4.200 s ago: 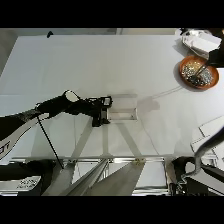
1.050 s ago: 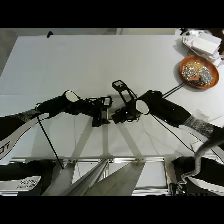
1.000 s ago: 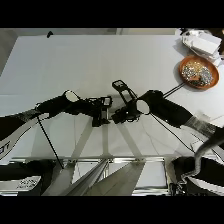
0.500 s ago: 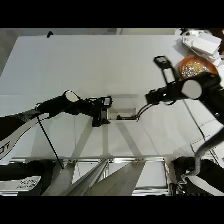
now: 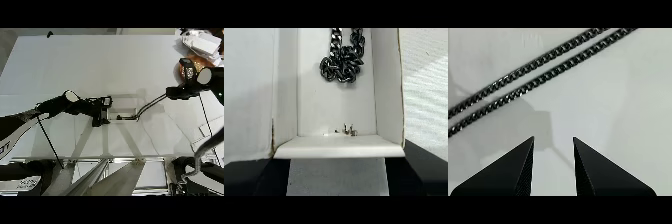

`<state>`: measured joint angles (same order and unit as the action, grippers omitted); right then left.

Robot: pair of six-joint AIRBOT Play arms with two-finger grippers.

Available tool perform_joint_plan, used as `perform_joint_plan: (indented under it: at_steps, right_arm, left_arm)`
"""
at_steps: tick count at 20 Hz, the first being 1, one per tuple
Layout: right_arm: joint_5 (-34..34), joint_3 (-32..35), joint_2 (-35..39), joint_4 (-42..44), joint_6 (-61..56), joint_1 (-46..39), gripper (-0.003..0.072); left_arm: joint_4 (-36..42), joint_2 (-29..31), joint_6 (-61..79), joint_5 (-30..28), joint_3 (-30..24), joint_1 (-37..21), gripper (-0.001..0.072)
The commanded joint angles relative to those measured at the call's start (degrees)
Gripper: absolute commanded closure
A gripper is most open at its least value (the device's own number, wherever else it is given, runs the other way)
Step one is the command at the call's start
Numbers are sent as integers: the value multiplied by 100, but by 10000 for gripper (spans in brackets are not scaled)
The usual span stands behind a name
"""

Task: Fold the box and place the chain.

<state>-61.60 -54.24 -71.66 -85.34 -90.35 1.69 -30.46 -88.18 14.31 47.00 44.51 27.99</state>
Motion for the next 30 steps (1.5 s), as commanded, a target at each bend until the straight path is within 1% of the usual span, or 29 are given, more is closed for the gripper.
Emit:
perform_joint_plan:
  at_steps: [1, 5, 12, 16, 18, 24, 26, 28, 30]
  right_arm:
    - [299, -4, -592, 463, 61, 15, 408]
    - [459, -7, -925, 476, 11, 162, 412]
    - [693, -7, -968, 450, -98, 170, 415]
    - [737, -7, -1130, 407, -94, 168, 416]
    - [881, -7, -1163, 411, -94, 170, 416]
    - [918, -9, -1342, 415, -94, 170, 418]
    - [918, -9, -1342, 413, -90, 170, 444]
    - [918, -9, -1342, 413, -83, 170, 504]
    - [938, -9, -1342, 415, -81, 170, 528]
  left_arm:
    - [-2, 4, 0, -2, 2, -4, 559]
    - [0, 4, 0, -2, 2, -4, 559]
    - [0, 4, 0, 0, 2, -4, 559]
    - [0, 4, 0, -2, 2, -4, 559]
    - [0, 4, 0, -2, 2, -4, 559]
    - [0, 4, 0, -2, 2, -4, 559]
    - [0, 4, 0, 0, 2, -4, 559]
    - [0, 4, 0, 0, 2, -4, 559]
    - [0, 4, 0, 0, 2, -4, 559]
